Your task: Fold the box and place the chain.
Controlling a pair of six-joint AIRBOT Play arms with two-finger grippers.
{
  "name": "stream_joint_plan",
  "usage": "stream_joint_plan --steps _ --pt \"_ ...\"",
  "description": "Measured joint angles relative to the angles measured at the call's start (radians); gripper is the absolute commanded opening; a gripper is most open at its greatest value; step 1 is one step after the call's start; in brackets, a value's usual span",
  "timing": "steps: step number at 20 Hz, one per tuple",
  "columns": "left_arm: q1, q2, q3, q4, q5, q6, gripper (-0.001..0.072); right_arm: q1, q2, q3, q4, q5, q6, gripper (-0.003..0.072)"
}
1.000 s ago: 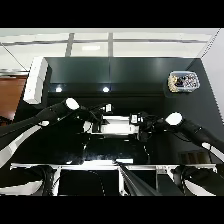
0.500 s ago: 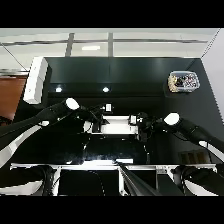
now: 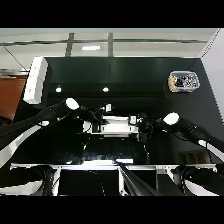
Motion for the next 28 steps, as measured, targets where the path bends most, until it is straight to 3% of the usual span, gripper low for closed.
stream_joint_plan --steps 2,4,5,10,14,15,16,17,20,24,28 --pt "0.000 0.000 0.000 0.000 0.001 -0.006 0.0038 0.000 0.000 0.000 0.005 0.000 -0.001 0.0477" --pt "0.000 0.002 0.001 -0.001 0.006 -0.020 0.0325 0.000 0.000 0.000 0.011 -0.003 -0.001 0.0477" --pt "0.001 0.006 0.001 -0.001 0.005 -0.027 0.0420 0.000 0.000 0.000 0.012 -0.004 -0.002 0.0477" --pt "0.002 0.095 0.001 0.119 -0.008 -0.138 0.0448 0.000 0.000 0.000 0.016 -0.004 -0.001 0.0477" --pt "0.002 0.231 0.001 0.371 -0.077 -0.341 0.0444 0.000 0.000 0.000 0.017 -0.003 0.000 0.0477" --pt "0.002 0.268 0.001 0.430 -0.099 -0.401 0.0381 0.000 0.000 0.000 0.017 -0.003 0.000 0.0477" --pt "0.002 0.307 0.001 0.487 -0.124 -0.467 0.0143 0.000 0.000 0.000 0.017 -0.003 0.000 0.0477" --pt "0.002 0.344 0.001 0.529 -0.153 -0.535 0.0027 0.000 0.000 0.000 0.017 -0.003 0.000 0.0478" --pt "0.002 0.415 -0.008 0.563 -0.250 -0.740 0.0028 0.000 0.000 0.000 0.017 -0.003 0.000 0.0477" --pt "0.000 0.433 -0.094 0.332 -0.331 -0.888 0.0028 0.000 -0.001 0.000 0.017 -0.002 0.000 0.0478" --pt "0.000 0.397 -0.207 -0.068 -0.259 -0.717 0.0028 0.000 -0.001 0.000 0.017 -0.002 0.000 0.0478"
